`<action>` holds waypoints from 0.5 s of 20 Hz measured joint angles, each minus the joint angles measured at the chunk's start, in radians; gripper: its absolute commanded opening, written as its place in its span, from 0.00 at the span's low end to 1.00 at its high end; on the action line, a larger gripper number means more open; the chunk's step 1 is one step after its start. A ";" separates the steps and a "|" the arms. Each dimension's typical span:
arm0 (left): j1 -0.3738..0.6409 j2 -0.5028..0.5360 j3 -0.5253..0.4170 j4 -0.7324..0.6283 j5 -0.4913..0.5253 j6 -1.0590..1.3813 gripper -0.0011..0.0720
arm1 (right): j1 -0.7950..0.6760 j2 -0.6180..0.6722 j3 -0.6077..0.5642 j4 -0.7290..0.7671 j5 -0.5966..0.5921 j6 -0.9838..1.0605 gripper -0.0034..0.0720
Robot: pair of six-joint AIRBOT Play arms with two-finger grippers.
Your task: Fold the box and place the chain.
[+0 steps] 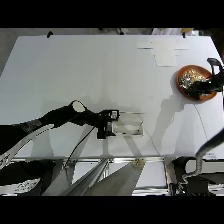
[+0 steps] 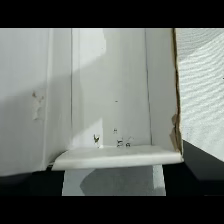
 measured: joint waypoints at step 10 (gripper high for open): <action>0.000 0.000 0.000 0.000 0.000 0.000 0.25 | 0.000 0.352 0.000 0.171 0.202 -0.017 0.07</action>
